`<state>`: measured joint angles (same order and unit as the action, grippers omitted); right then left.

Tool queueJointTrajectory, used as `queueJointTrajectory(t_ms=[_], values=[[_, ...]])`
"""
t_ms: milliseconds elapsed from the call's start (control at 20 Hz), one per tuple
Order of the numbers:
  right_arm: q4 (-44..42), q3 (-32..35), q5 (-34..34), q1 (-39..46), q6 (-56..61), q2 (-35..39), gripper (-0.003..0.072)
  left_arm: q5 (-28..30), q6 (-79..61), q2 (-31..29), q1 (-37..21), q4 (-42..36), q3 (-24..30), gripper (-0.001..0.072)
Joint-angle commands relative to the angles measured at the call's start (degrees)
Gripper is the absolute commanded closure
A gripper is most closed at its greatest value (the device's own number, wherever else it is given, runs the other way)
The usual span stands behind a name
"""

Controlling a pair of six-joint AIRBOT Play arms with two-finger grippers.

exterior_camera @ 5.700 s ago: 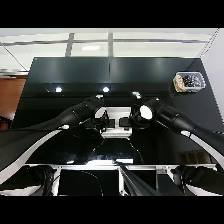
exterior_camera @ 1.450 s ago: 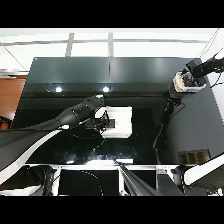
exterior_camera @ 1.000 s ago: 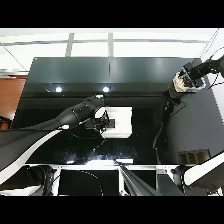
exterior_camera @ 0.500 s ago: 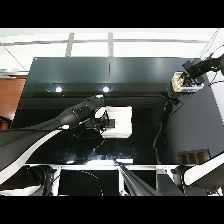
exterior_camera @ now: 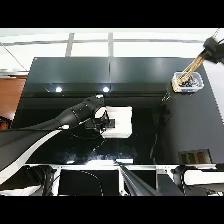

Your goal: Fold the box and place the chain.

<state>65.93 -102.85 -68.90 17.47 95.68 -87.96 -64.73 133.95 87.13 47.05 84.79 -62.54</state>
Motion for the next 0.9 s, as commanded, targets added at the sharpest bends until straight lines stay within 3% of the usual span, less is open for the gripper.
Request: queueJointTrajectory(t_ms=[0,100,300,650,850], values=[[-3.61,-0.07,3.93,0.35,-4.96,9.38,0.0681,-0.04,0.00,-0.04,-0.02,-0.02,-0.04,0.0681],[-5.64,-0.07,4.94,0.37,-8.41,13.20,0.0681,-0.09,-0.02,-0.04,-0.02,-0.04,-0.04,0.0681],[-10.62,0.63,-3.06,-0.22,-11.56,19.65,0.0681,-0.07,-0.02,-0.04,-0.02,-0.04,-0.04,0.0681],[-10.88,18.69,-6.69,-13.62,-21.11,34.12,0.0684,-0.31,-0.02,-0.04,-0.02,-0.04,-0.04,0.0681],[-11.02,25.83,-11.43,-22.75,-21.42,37.51,0.0684,-0.31,-0.02,-0.04,-0.02,-0.02,-0.04,0.0681]])
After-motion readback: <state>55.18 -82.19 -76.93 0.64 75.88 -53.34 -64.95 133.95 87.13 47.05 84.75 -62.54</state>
